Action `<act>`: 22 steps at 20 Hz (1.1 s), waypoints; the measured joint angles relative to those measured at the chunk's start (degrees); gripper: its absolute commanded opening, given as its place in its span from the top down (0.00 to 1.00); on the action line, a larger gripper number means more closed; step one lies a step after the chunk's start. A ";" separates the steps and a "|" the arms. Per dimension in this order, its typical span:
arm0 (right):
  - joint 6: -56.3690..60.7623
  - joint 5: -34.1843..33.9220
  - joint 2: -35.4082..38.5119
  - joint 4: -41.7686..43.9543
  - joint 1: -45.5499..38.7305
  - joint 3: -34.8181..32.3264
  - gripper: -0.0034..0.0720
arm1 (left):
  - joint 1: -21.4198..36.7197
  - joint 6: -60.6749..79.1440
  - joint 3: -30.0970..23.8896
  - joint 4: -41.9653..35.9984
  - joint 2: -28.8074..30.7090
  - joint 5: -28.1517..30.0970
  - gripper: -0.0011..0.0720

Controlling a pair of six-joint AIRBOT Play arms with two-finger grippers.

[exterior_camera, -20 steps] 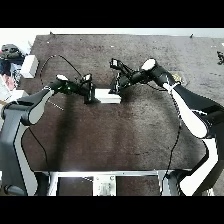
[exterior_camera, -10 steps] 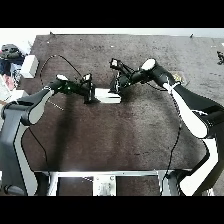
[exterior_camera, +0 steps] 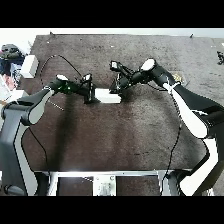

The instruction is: Fold the box and place the chain.

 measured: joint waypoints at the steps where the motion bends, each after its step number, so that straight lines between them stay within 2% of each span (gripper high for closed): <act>1: 0.04 0.02 0.00 -0.35 0.02 0.00 0.74 | 0.00 0.00 0.00 -0.02 -0.02 0.00 0.50; 22: 1.44 -2.95 1.29 -5.14 1.01 -0.04 0.74 | 0.00 -0.07 0.00 -0.02 -0.02 -0.02 0.50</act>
